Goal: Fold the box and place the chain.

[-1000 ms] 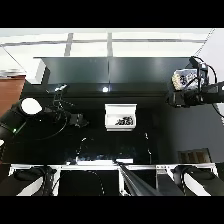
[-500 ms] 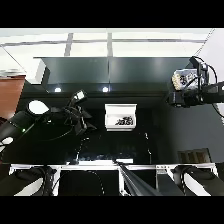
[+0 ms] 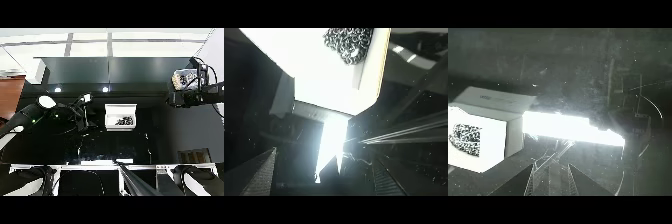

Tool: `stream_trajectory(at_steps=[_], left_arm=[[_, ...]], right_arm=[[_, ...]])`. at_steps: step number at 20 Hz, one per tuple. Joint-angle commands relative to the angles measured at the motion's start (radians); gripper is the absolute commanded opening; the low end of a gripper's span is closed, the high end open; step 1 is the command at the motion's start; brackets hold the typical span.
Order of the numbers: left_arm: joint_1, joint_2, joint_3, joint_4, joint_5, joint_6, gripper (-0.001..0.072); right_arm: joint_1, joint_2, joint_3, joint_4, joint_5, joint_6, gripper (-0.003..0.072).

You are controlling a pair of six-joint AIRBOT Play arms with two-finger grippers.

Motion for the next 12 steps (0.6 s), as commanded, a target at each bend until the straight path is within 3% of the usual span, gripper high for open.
stream_trajectory(at_steps=[1,9,12], left_arm=[[-0.001,-0.029,0.008,0.042,-0.007,0.017,0.0714],[-0.068,-0.072,0.008,0.042,0.008,0.066,0.0713],[-0.102,-0.074,0.008,0.013,0.085,0.085,0.0713]], right_arm=[[0.000,0.001,0.001,0.000,0.001,0.000,0.0239],[0.000,0.001,0.001,0.000,-0.001,0.007,0.0239],[0.000,0.001,0.001,0.000,-0.005,0.007,0.0239]])
